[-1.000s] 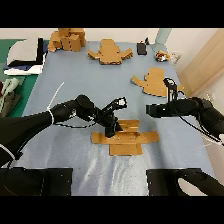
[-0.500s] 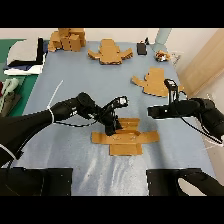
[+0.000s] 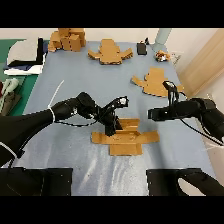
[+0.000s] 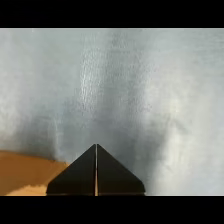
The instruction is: Fold the box.
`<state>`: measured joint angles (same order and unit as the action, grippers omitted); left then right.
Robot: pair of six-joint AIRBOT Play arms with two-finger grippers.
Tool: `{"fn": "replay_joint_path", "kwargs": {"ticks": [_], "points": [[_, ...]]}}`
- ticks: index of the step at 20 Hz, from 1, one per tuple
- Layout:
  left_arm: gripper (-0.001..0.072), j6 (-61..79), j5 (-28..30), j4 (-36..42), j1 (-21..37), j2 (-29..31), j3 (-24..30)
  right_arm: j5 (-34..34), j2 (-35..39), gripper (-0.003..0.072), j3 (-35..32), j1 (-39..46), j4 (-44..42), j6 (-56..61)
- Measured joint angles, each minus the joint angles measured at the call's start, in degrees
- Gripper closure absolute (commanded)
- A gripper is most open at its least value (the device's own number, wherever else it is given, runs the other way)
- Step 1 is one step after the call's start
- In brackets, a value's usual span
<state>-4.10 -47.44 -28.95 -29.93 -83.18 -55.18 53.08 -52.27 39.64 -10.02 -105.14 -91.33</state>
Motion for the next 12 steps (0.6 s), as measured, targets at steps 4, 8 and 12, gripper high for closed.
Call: {"fn": "replay_joint_path", "kwargs": {"ticks": [4,8,12], "points": [[0.0697,-0.02,0.15,-0.13,0.0,-0.13,-0.04,9.81,5.7,0.0684,-0.04,-7.74,5.51,5.27],[0.0697,-0.02,0.28,-0.2,0.0,-0.13,-0.04,15.82,14.51,0.0685,-2.4,-22.38,8.74,16.24],[0.0697,-0.02,0.33,-0.24,0.0,-0.13,-0.04,16.24,19.52,0.0535,-8.52,-42.03,13.84,23.41]]}}
